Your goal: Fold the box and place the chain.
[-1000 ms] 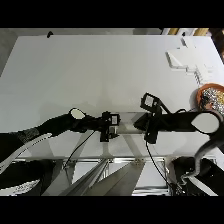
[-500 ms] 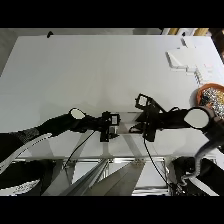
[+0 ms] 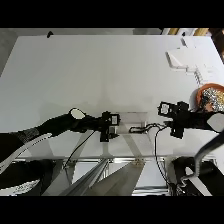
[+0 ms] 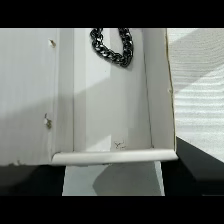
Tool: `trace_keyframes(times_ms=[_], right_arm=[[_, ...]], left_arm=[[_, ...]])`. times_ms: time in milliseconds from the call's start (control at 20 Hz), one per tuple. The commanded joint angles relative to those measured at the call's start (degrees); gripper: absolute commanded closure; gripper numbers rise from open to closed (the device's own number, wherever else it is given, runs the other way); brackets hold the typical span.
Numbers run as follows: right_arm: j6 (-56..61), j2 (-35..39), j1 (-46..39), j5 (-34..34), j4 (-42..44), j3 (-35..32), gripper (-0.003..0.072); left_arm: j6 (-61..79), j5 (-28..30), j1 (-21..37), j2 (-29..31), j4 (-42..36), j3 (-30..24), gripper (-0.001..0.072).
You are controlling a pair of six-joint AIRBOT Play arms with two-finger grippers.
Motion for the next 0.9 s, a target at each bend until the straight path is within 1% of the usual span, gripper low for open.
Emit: trace_keyframes(times_ms=[0, 150, 250, 450, 800, 850], right_arm=[[-4.3, -5.9, -1.7, -3.5, -2.9, -3.2, 0.0471], [-4.6, -10.3, -1.7, -7.5, -2.9, -3.2, 0.0470], [-4.7, -12.3, -1.7, -8.8, -2.9, -3.2, 0.0470], [-8.7, -14.9, -1.7, -8.9, -2.1, -3.2, 0.0470], [-9.8, -17.1, -1.7, -9.8, -2.0, -4.5, 0.0471], [-9.8, -17.1, -1.7, -10.2, -2.0, -4.5, 0.0481]], left_arm=[[0.0, 0.0, 0.0, 0.0, 0.0, 0.0, 0.0435], [0.0, 0.0, 0.0, 0.0, 0.0, 0.0, 0.0435], [0.0, 0.0, 0.0, 0.0, 0.0, 0.0, 0.0435], [0.0, 0.0, 0.0, 0.0, 0.0, 0.0, 0.0435], [0.0, 0.0, 0.0, 0.0, 0.0, 0.0, 0.0435], [0.0, 0.0, 0.0, 0.0, 0.0, 0.0, 0.0435]])
